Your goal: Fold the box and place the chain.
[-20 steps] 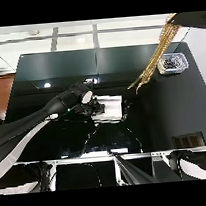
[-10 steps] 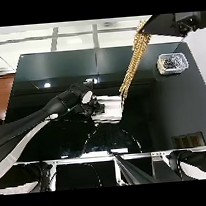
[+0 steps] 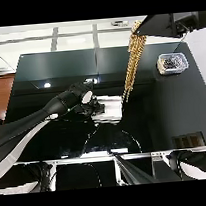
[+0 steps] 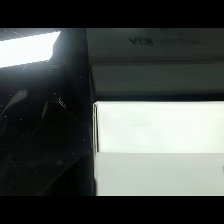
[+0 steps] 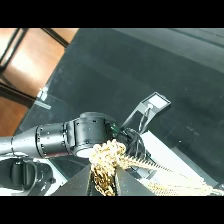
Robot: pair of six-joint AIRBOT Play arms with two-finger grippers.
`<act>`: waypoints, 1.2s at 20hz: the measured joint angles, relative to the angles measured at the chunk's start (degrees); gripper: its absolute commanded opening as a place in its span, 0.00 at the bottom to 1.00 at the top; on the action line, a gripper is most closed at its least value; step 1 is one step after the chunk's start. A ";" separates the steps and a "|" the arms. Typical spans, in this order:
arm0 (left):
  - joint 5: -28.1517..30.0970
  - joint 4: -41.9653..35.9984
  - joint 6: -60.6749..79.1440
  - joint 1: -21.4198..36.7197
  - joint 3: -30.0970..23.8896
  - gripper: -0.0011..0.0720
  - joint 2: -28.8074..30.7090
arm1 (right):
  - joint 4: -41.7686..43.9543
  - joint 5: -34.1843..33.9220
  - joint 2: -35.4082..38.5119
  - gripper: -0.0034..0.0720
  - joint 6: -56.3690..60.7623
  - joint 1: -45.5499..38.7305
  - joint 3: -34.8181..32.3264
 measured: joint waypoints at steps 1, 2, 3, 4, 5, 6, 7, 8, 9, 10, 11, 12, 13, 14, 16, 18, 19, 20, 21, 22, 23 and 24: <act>0.00 0.00 -0.02 0.00 0.00 0.05 0.00 | 0.20 0.02 0.00 0.07 0.00 0.00 0.00; 0.00 0.00 -0.02 0.00 0.00 0.05 0.00 | 0.44 0.07 0.00 0.07 0.00 0.02 0.00; 0.00 0.00 -0.02 0.00 0.00 0.05 0.00 | 0.76 0.15 0.00 0.07 0.00 0.04 0.00; 0.00 0.00 -0.02 0.00 0.00 0.05 0.00 | 1.46 0.15 0.00 0.07 -0.02 0.04 0.00; 0.00 0.00 0.00 0.00 0.00 0.05 0.00 | 2.27 0.15 0.00 0.07 -0.07 0.04 0.00; 0.00 0.00 -0.02 0.00 0.00 0.05 0.00 | 3.06 0.13 0.00 0.07 -0.17 0.04 0.00; 0.00 0.00 -0.02 0.00 0.00 0.05 0.00 | 3.89 -0.11 0.00 0.07 -0.22 0.04 0.00; 0.00 0.00 0.00 0.00 0.00 0.05 0.00 | 4.94 -0.50 0.00 0.07 -0.44 0.04 0.00; 0.00 0.00 0.00 0.00 0.00 0.05 0.00 | 5.86 -1.14 0.00 0.07 -0.68 0.04 0.00; 0.02 0.00 0.00 0.00 0.00 0.05 0.00 | 6.69 -1.81 0.00 0.07 -0.90 0.04 0.00; 0.02 0.00 0.00 0.00 0.00 0.05 0.00 | 7.37 -2.36 0.00 0.07 -1.09 0.04 0.00; 0.02 0.00 0.00 0.00 0.00 0.05 0.00 | 8.04 -3.02 0.00 0.07 -1.29 0.04 0.00; 0.00 0.00 0.00 0.00 0.00 0.05 0.00 | 8.41 -3.50 0.00 0.07 -1.42 0.04 0.00; 0.00 0.00 0.00 0.00 0.00 0.05 0.00 | 8.57 -3.85 0.00 0.07 -1.51 0.04 0.00; 0.02 0.00 0.00 0.00 0.00 0.05 0.00 | 8.87 -4.46 0.00 0.07 -1.73 0.07 -0.37; 0.00 0.00 -0.02 0.00 0.00 0.05 0.00 | 8.04 -4.70 -0.07 0.07 -1.77 0.39 -1.57; 0.00 0.00 0.00 0.00 0.00 0.05 0.00 | 7.41 -4.81 -0.07 0.07 -1.84 0.68 -2.36; 0.00 0.00 -0.02 0.00 0.00 0.05 0.00 | 6.47 -4.83 -0.07 0.07 -1.88 1.16 -3.39; 0.00 0.00 0.00 0.00 0.00 0.05 0.00 | 5.49 -4.90 -0.11 0.07 -1.88 1.62 -4.46; 0.00 0.00 0.00 0.00 0.00 0.05 0.00 | 4.46 -4.83 -0.11 0.07 -1.88 2.03 -5.75; 0.00 0.00 0.00 0.00 0.00 0.05 0.00 | 3.61 -4.74 -0.11 0.07 -1.88 2.45 -6.91; 0.00 0.00 0.00 0.00 0.00 0.05 0.00 | 2.32 -4.31 -0.11 0.07 -1.88 2.80 -8.15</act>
